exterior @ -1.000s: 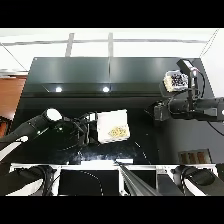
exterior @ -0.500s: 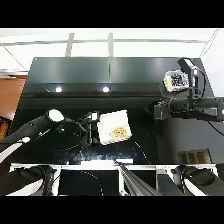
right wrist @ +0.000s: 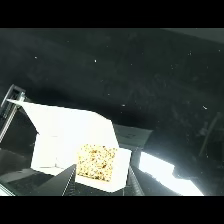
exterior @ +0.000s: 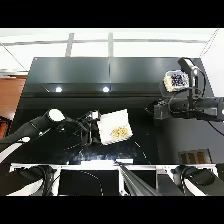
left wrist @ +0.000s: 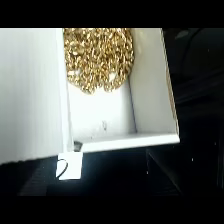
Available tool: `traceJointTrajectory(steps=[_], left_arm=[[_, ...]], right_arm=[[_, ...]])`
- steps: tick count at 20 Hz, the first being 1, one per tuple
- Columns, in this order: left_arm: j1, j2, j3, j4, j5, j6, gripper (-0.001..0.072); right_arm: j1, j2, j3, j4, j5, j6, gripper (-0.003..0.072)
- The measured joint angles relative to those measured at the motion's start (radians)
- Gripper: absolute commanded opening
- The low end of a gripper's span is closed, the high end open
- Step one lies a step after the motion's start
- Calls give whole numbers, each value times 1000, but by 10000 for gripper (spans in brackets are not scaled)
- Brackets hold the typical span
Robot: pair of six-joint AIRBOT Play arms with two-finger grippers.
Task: Fold the box and place the chain.
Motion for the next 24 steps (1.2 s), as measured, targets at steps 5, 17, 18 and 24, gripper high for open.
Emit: traceJointTrajectory(steps=[5,17,18,24], left_arm=[[0,118,3,136,-19,-200,709],[-125,287,-206,-7,240,-185,709],[-133,271,-205,-14,257,-175,709],[-150,193,-172,-25,293,-153,708]], right_arm=[[0,0,0,-17,0,0,408],[0,0,0,-75,-20,-8,408],[0,0,0,-76,-20,-8,408],[0,0,0,-78,-17,-9,408]])
